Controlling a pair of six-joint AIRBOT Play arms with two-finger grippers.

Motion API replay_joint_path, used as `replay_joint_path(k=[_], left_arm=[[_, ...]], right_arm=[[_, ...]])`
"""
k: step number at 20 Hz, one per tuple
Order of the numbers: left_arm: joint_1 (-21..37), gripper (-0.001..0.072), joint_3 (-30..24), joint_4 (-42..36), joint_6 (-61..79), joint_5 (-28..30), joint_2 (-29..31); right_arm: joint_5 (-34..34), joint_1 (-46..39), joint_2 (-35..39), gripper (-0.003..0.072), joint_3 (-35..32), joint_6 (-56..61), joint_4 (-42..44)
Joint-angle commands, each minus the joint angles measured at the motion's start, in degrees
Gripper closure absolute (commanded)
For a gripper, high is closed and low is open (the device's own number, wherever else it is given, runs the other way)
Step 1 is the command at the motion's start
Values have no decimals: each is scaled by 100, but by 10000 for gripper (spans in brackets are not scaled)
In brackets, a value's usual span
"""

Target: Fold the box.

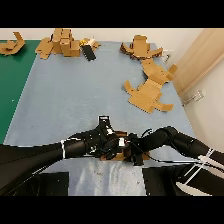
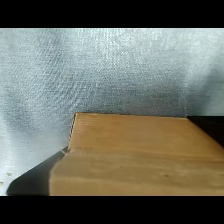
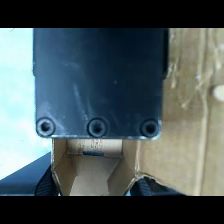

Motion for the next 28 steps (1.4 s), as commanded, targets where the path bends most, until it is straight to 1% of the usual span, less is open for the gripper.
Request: replay_joint_path(k=[1,6,12,16,22,27,28], left_arm=[[2,349,0,31,-24,-26,9],[0,349,-2,321,-509,-275,9],[0,350,-2,424,-675,-284,2],[-4,350,-4,520,-566,-590,2],[-107,350,-39,527,-424,-549,2],[-160,351,-37,501,-428,-503,-107],[-168,414,-37,505,-428,-507,-109]], right_arm=[[2,0,0,238,2,11,2],[0,0,0,238,2,11,2],[0,0,0,238,2,11,2],[2,0,0,238,2,11,2],[4,0,0,238,2,11,0],[2,0,0,238,2,11,0],[2,0,0,238,2,11,0]])
